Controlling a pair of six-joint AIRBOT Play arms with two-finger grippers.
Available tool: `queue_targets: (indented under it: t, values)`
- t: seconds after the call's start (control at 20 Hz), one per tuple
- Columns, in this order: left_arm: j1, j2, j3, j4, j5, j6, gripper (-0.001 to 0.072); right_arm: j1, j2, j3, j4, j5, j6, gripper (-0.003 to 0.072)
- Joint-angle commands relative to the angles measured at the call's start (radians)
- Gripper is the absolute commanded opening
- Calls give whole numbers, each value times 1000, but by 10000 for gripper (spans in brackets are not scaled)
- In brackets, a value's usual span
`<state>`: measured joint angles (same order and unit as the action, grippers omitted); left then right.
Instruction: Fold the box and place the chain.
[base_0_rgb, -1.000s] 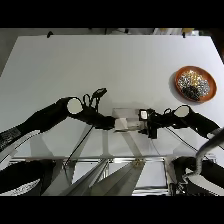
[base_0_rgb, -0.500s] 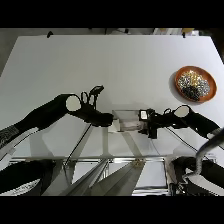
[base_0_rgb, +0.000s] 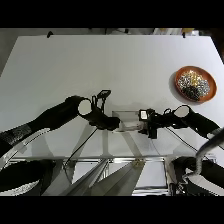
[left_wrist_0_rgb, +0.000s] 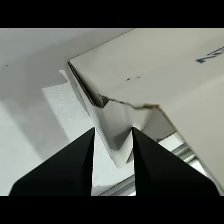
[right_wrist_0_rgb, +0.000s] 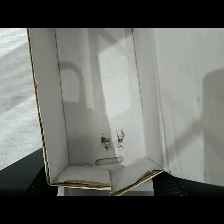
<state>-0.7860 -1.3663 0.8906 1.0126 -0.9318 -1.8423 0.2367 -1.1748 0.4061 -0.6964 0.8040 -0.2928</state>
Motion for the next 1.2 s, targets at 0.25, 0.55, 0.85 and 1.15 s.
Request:
queue_targets:
  t: [0.25,0.55,0.85,1.15]
  values:
    - [-76,-19,46,160,-1,-277,252,0,1,0,0,1,-1,419]
    - [-134,-160,220,311,-140,-446,251,0,1,0,0,1,-1,419]
    - [-167,-234,249,332,-140,-587,247,0,1,0,0,1,-1,419]
    - [-169,-240,249,342,-142,-597,0,0,1,0,0,1,-1,419]
